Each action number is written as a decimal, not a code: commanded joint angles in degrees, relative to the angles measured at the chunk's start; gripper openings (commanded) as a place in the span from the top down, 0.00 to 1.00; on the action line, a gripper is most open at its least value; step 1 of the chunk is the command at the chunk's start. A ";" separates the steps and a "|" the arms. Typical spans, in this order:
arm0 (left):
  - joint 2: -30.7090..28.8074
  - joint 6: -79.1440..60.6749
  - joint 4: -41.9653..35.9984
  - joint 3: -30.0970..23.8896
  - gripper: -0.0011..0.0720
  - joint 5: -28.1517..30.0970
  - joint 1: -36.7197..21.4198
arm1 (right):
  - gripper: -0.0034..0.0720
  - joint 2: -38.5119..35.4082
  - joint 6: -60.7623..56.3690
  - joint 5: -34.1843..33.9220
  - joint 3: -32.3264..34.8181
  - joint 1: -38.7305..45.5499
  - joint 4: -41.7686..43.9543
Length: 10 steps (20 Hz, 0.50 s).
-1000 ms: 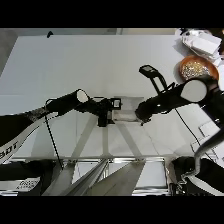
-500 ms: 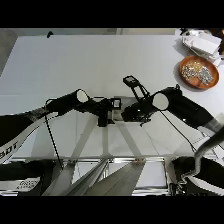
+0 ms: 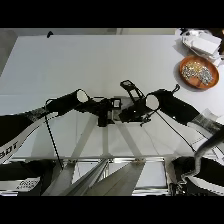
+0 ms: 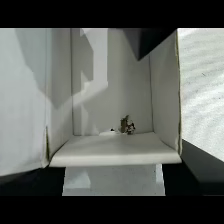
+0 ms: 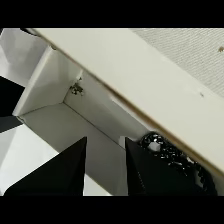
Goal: Fold the box and place the chain.
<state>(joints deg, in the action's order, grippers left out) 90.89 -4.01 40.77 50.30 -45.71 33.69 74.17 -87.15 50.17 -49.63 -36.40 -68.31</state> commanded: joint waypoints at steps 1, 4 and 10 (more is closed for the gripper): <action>0.00 -0.02 0.02 -0.04 0.80 0.04 -0.02 | 0.59 -3.67 -0.02 0.66 -0.02 0.92 -0.02; 0.00 -0.02 0.02 -0.04 0.80 0.04 -0.02 | 0.59 -10.99 -0.04 6.49 -0.04 4.85 -4.20; 0.00 -0.02 0.02 -0.04 0.80 0.02 -0.02 | 0.58 -16.31 -1.29 16.00 0.00 21.66 -20.94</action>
<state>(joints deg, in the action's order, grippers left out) 90.89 -4.01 40.77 50.28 -45.69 33.69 59.59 -87.74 62.61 -49.63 -22.35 -81.62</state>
